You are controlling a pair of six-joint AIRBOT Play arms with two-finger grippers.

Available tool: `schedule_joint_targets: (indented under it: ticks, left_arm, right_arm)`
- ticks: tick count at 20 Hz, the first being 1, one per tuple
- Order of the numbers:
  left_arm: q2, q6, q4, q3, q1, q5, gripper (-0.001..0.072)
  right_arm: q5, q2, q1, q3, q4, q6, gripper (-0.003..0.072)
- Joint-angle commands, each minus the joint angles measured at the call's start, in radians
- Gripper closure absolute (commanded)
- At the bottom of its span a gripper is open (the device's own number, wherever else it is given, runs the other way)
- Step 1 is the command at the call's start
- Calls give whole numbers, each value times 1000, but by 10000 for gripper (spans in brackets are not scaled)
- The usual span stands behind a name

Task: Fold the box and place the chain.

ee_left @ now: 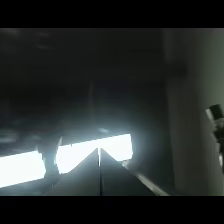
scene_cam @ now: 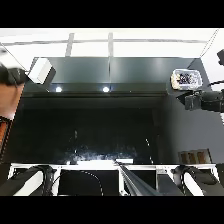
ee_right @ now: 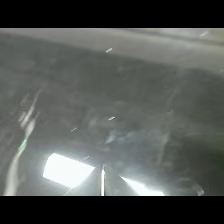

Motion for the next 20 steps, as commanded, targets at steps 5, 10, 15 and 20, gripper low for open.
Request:
schedule_joint_targets:
  ticks: [5,10,15,20]
  left_arm:
    - [591,5,-29,-727,-72,332,681]
    - [629,4,-24,-754,-72,355,680]
    - [629,4,-24,-754,-72,356,680]
    - [629,4,-24,-754,-72,356,680]
  right_arm:
    - [-456,84,1,-348,-33,-28,674]
    - [-480,84,0,-372,-26,-31,667]
    - [-480,84,0,-372,-26,-31,667]
    - [-480,84,0,-372,-26,-31,667]
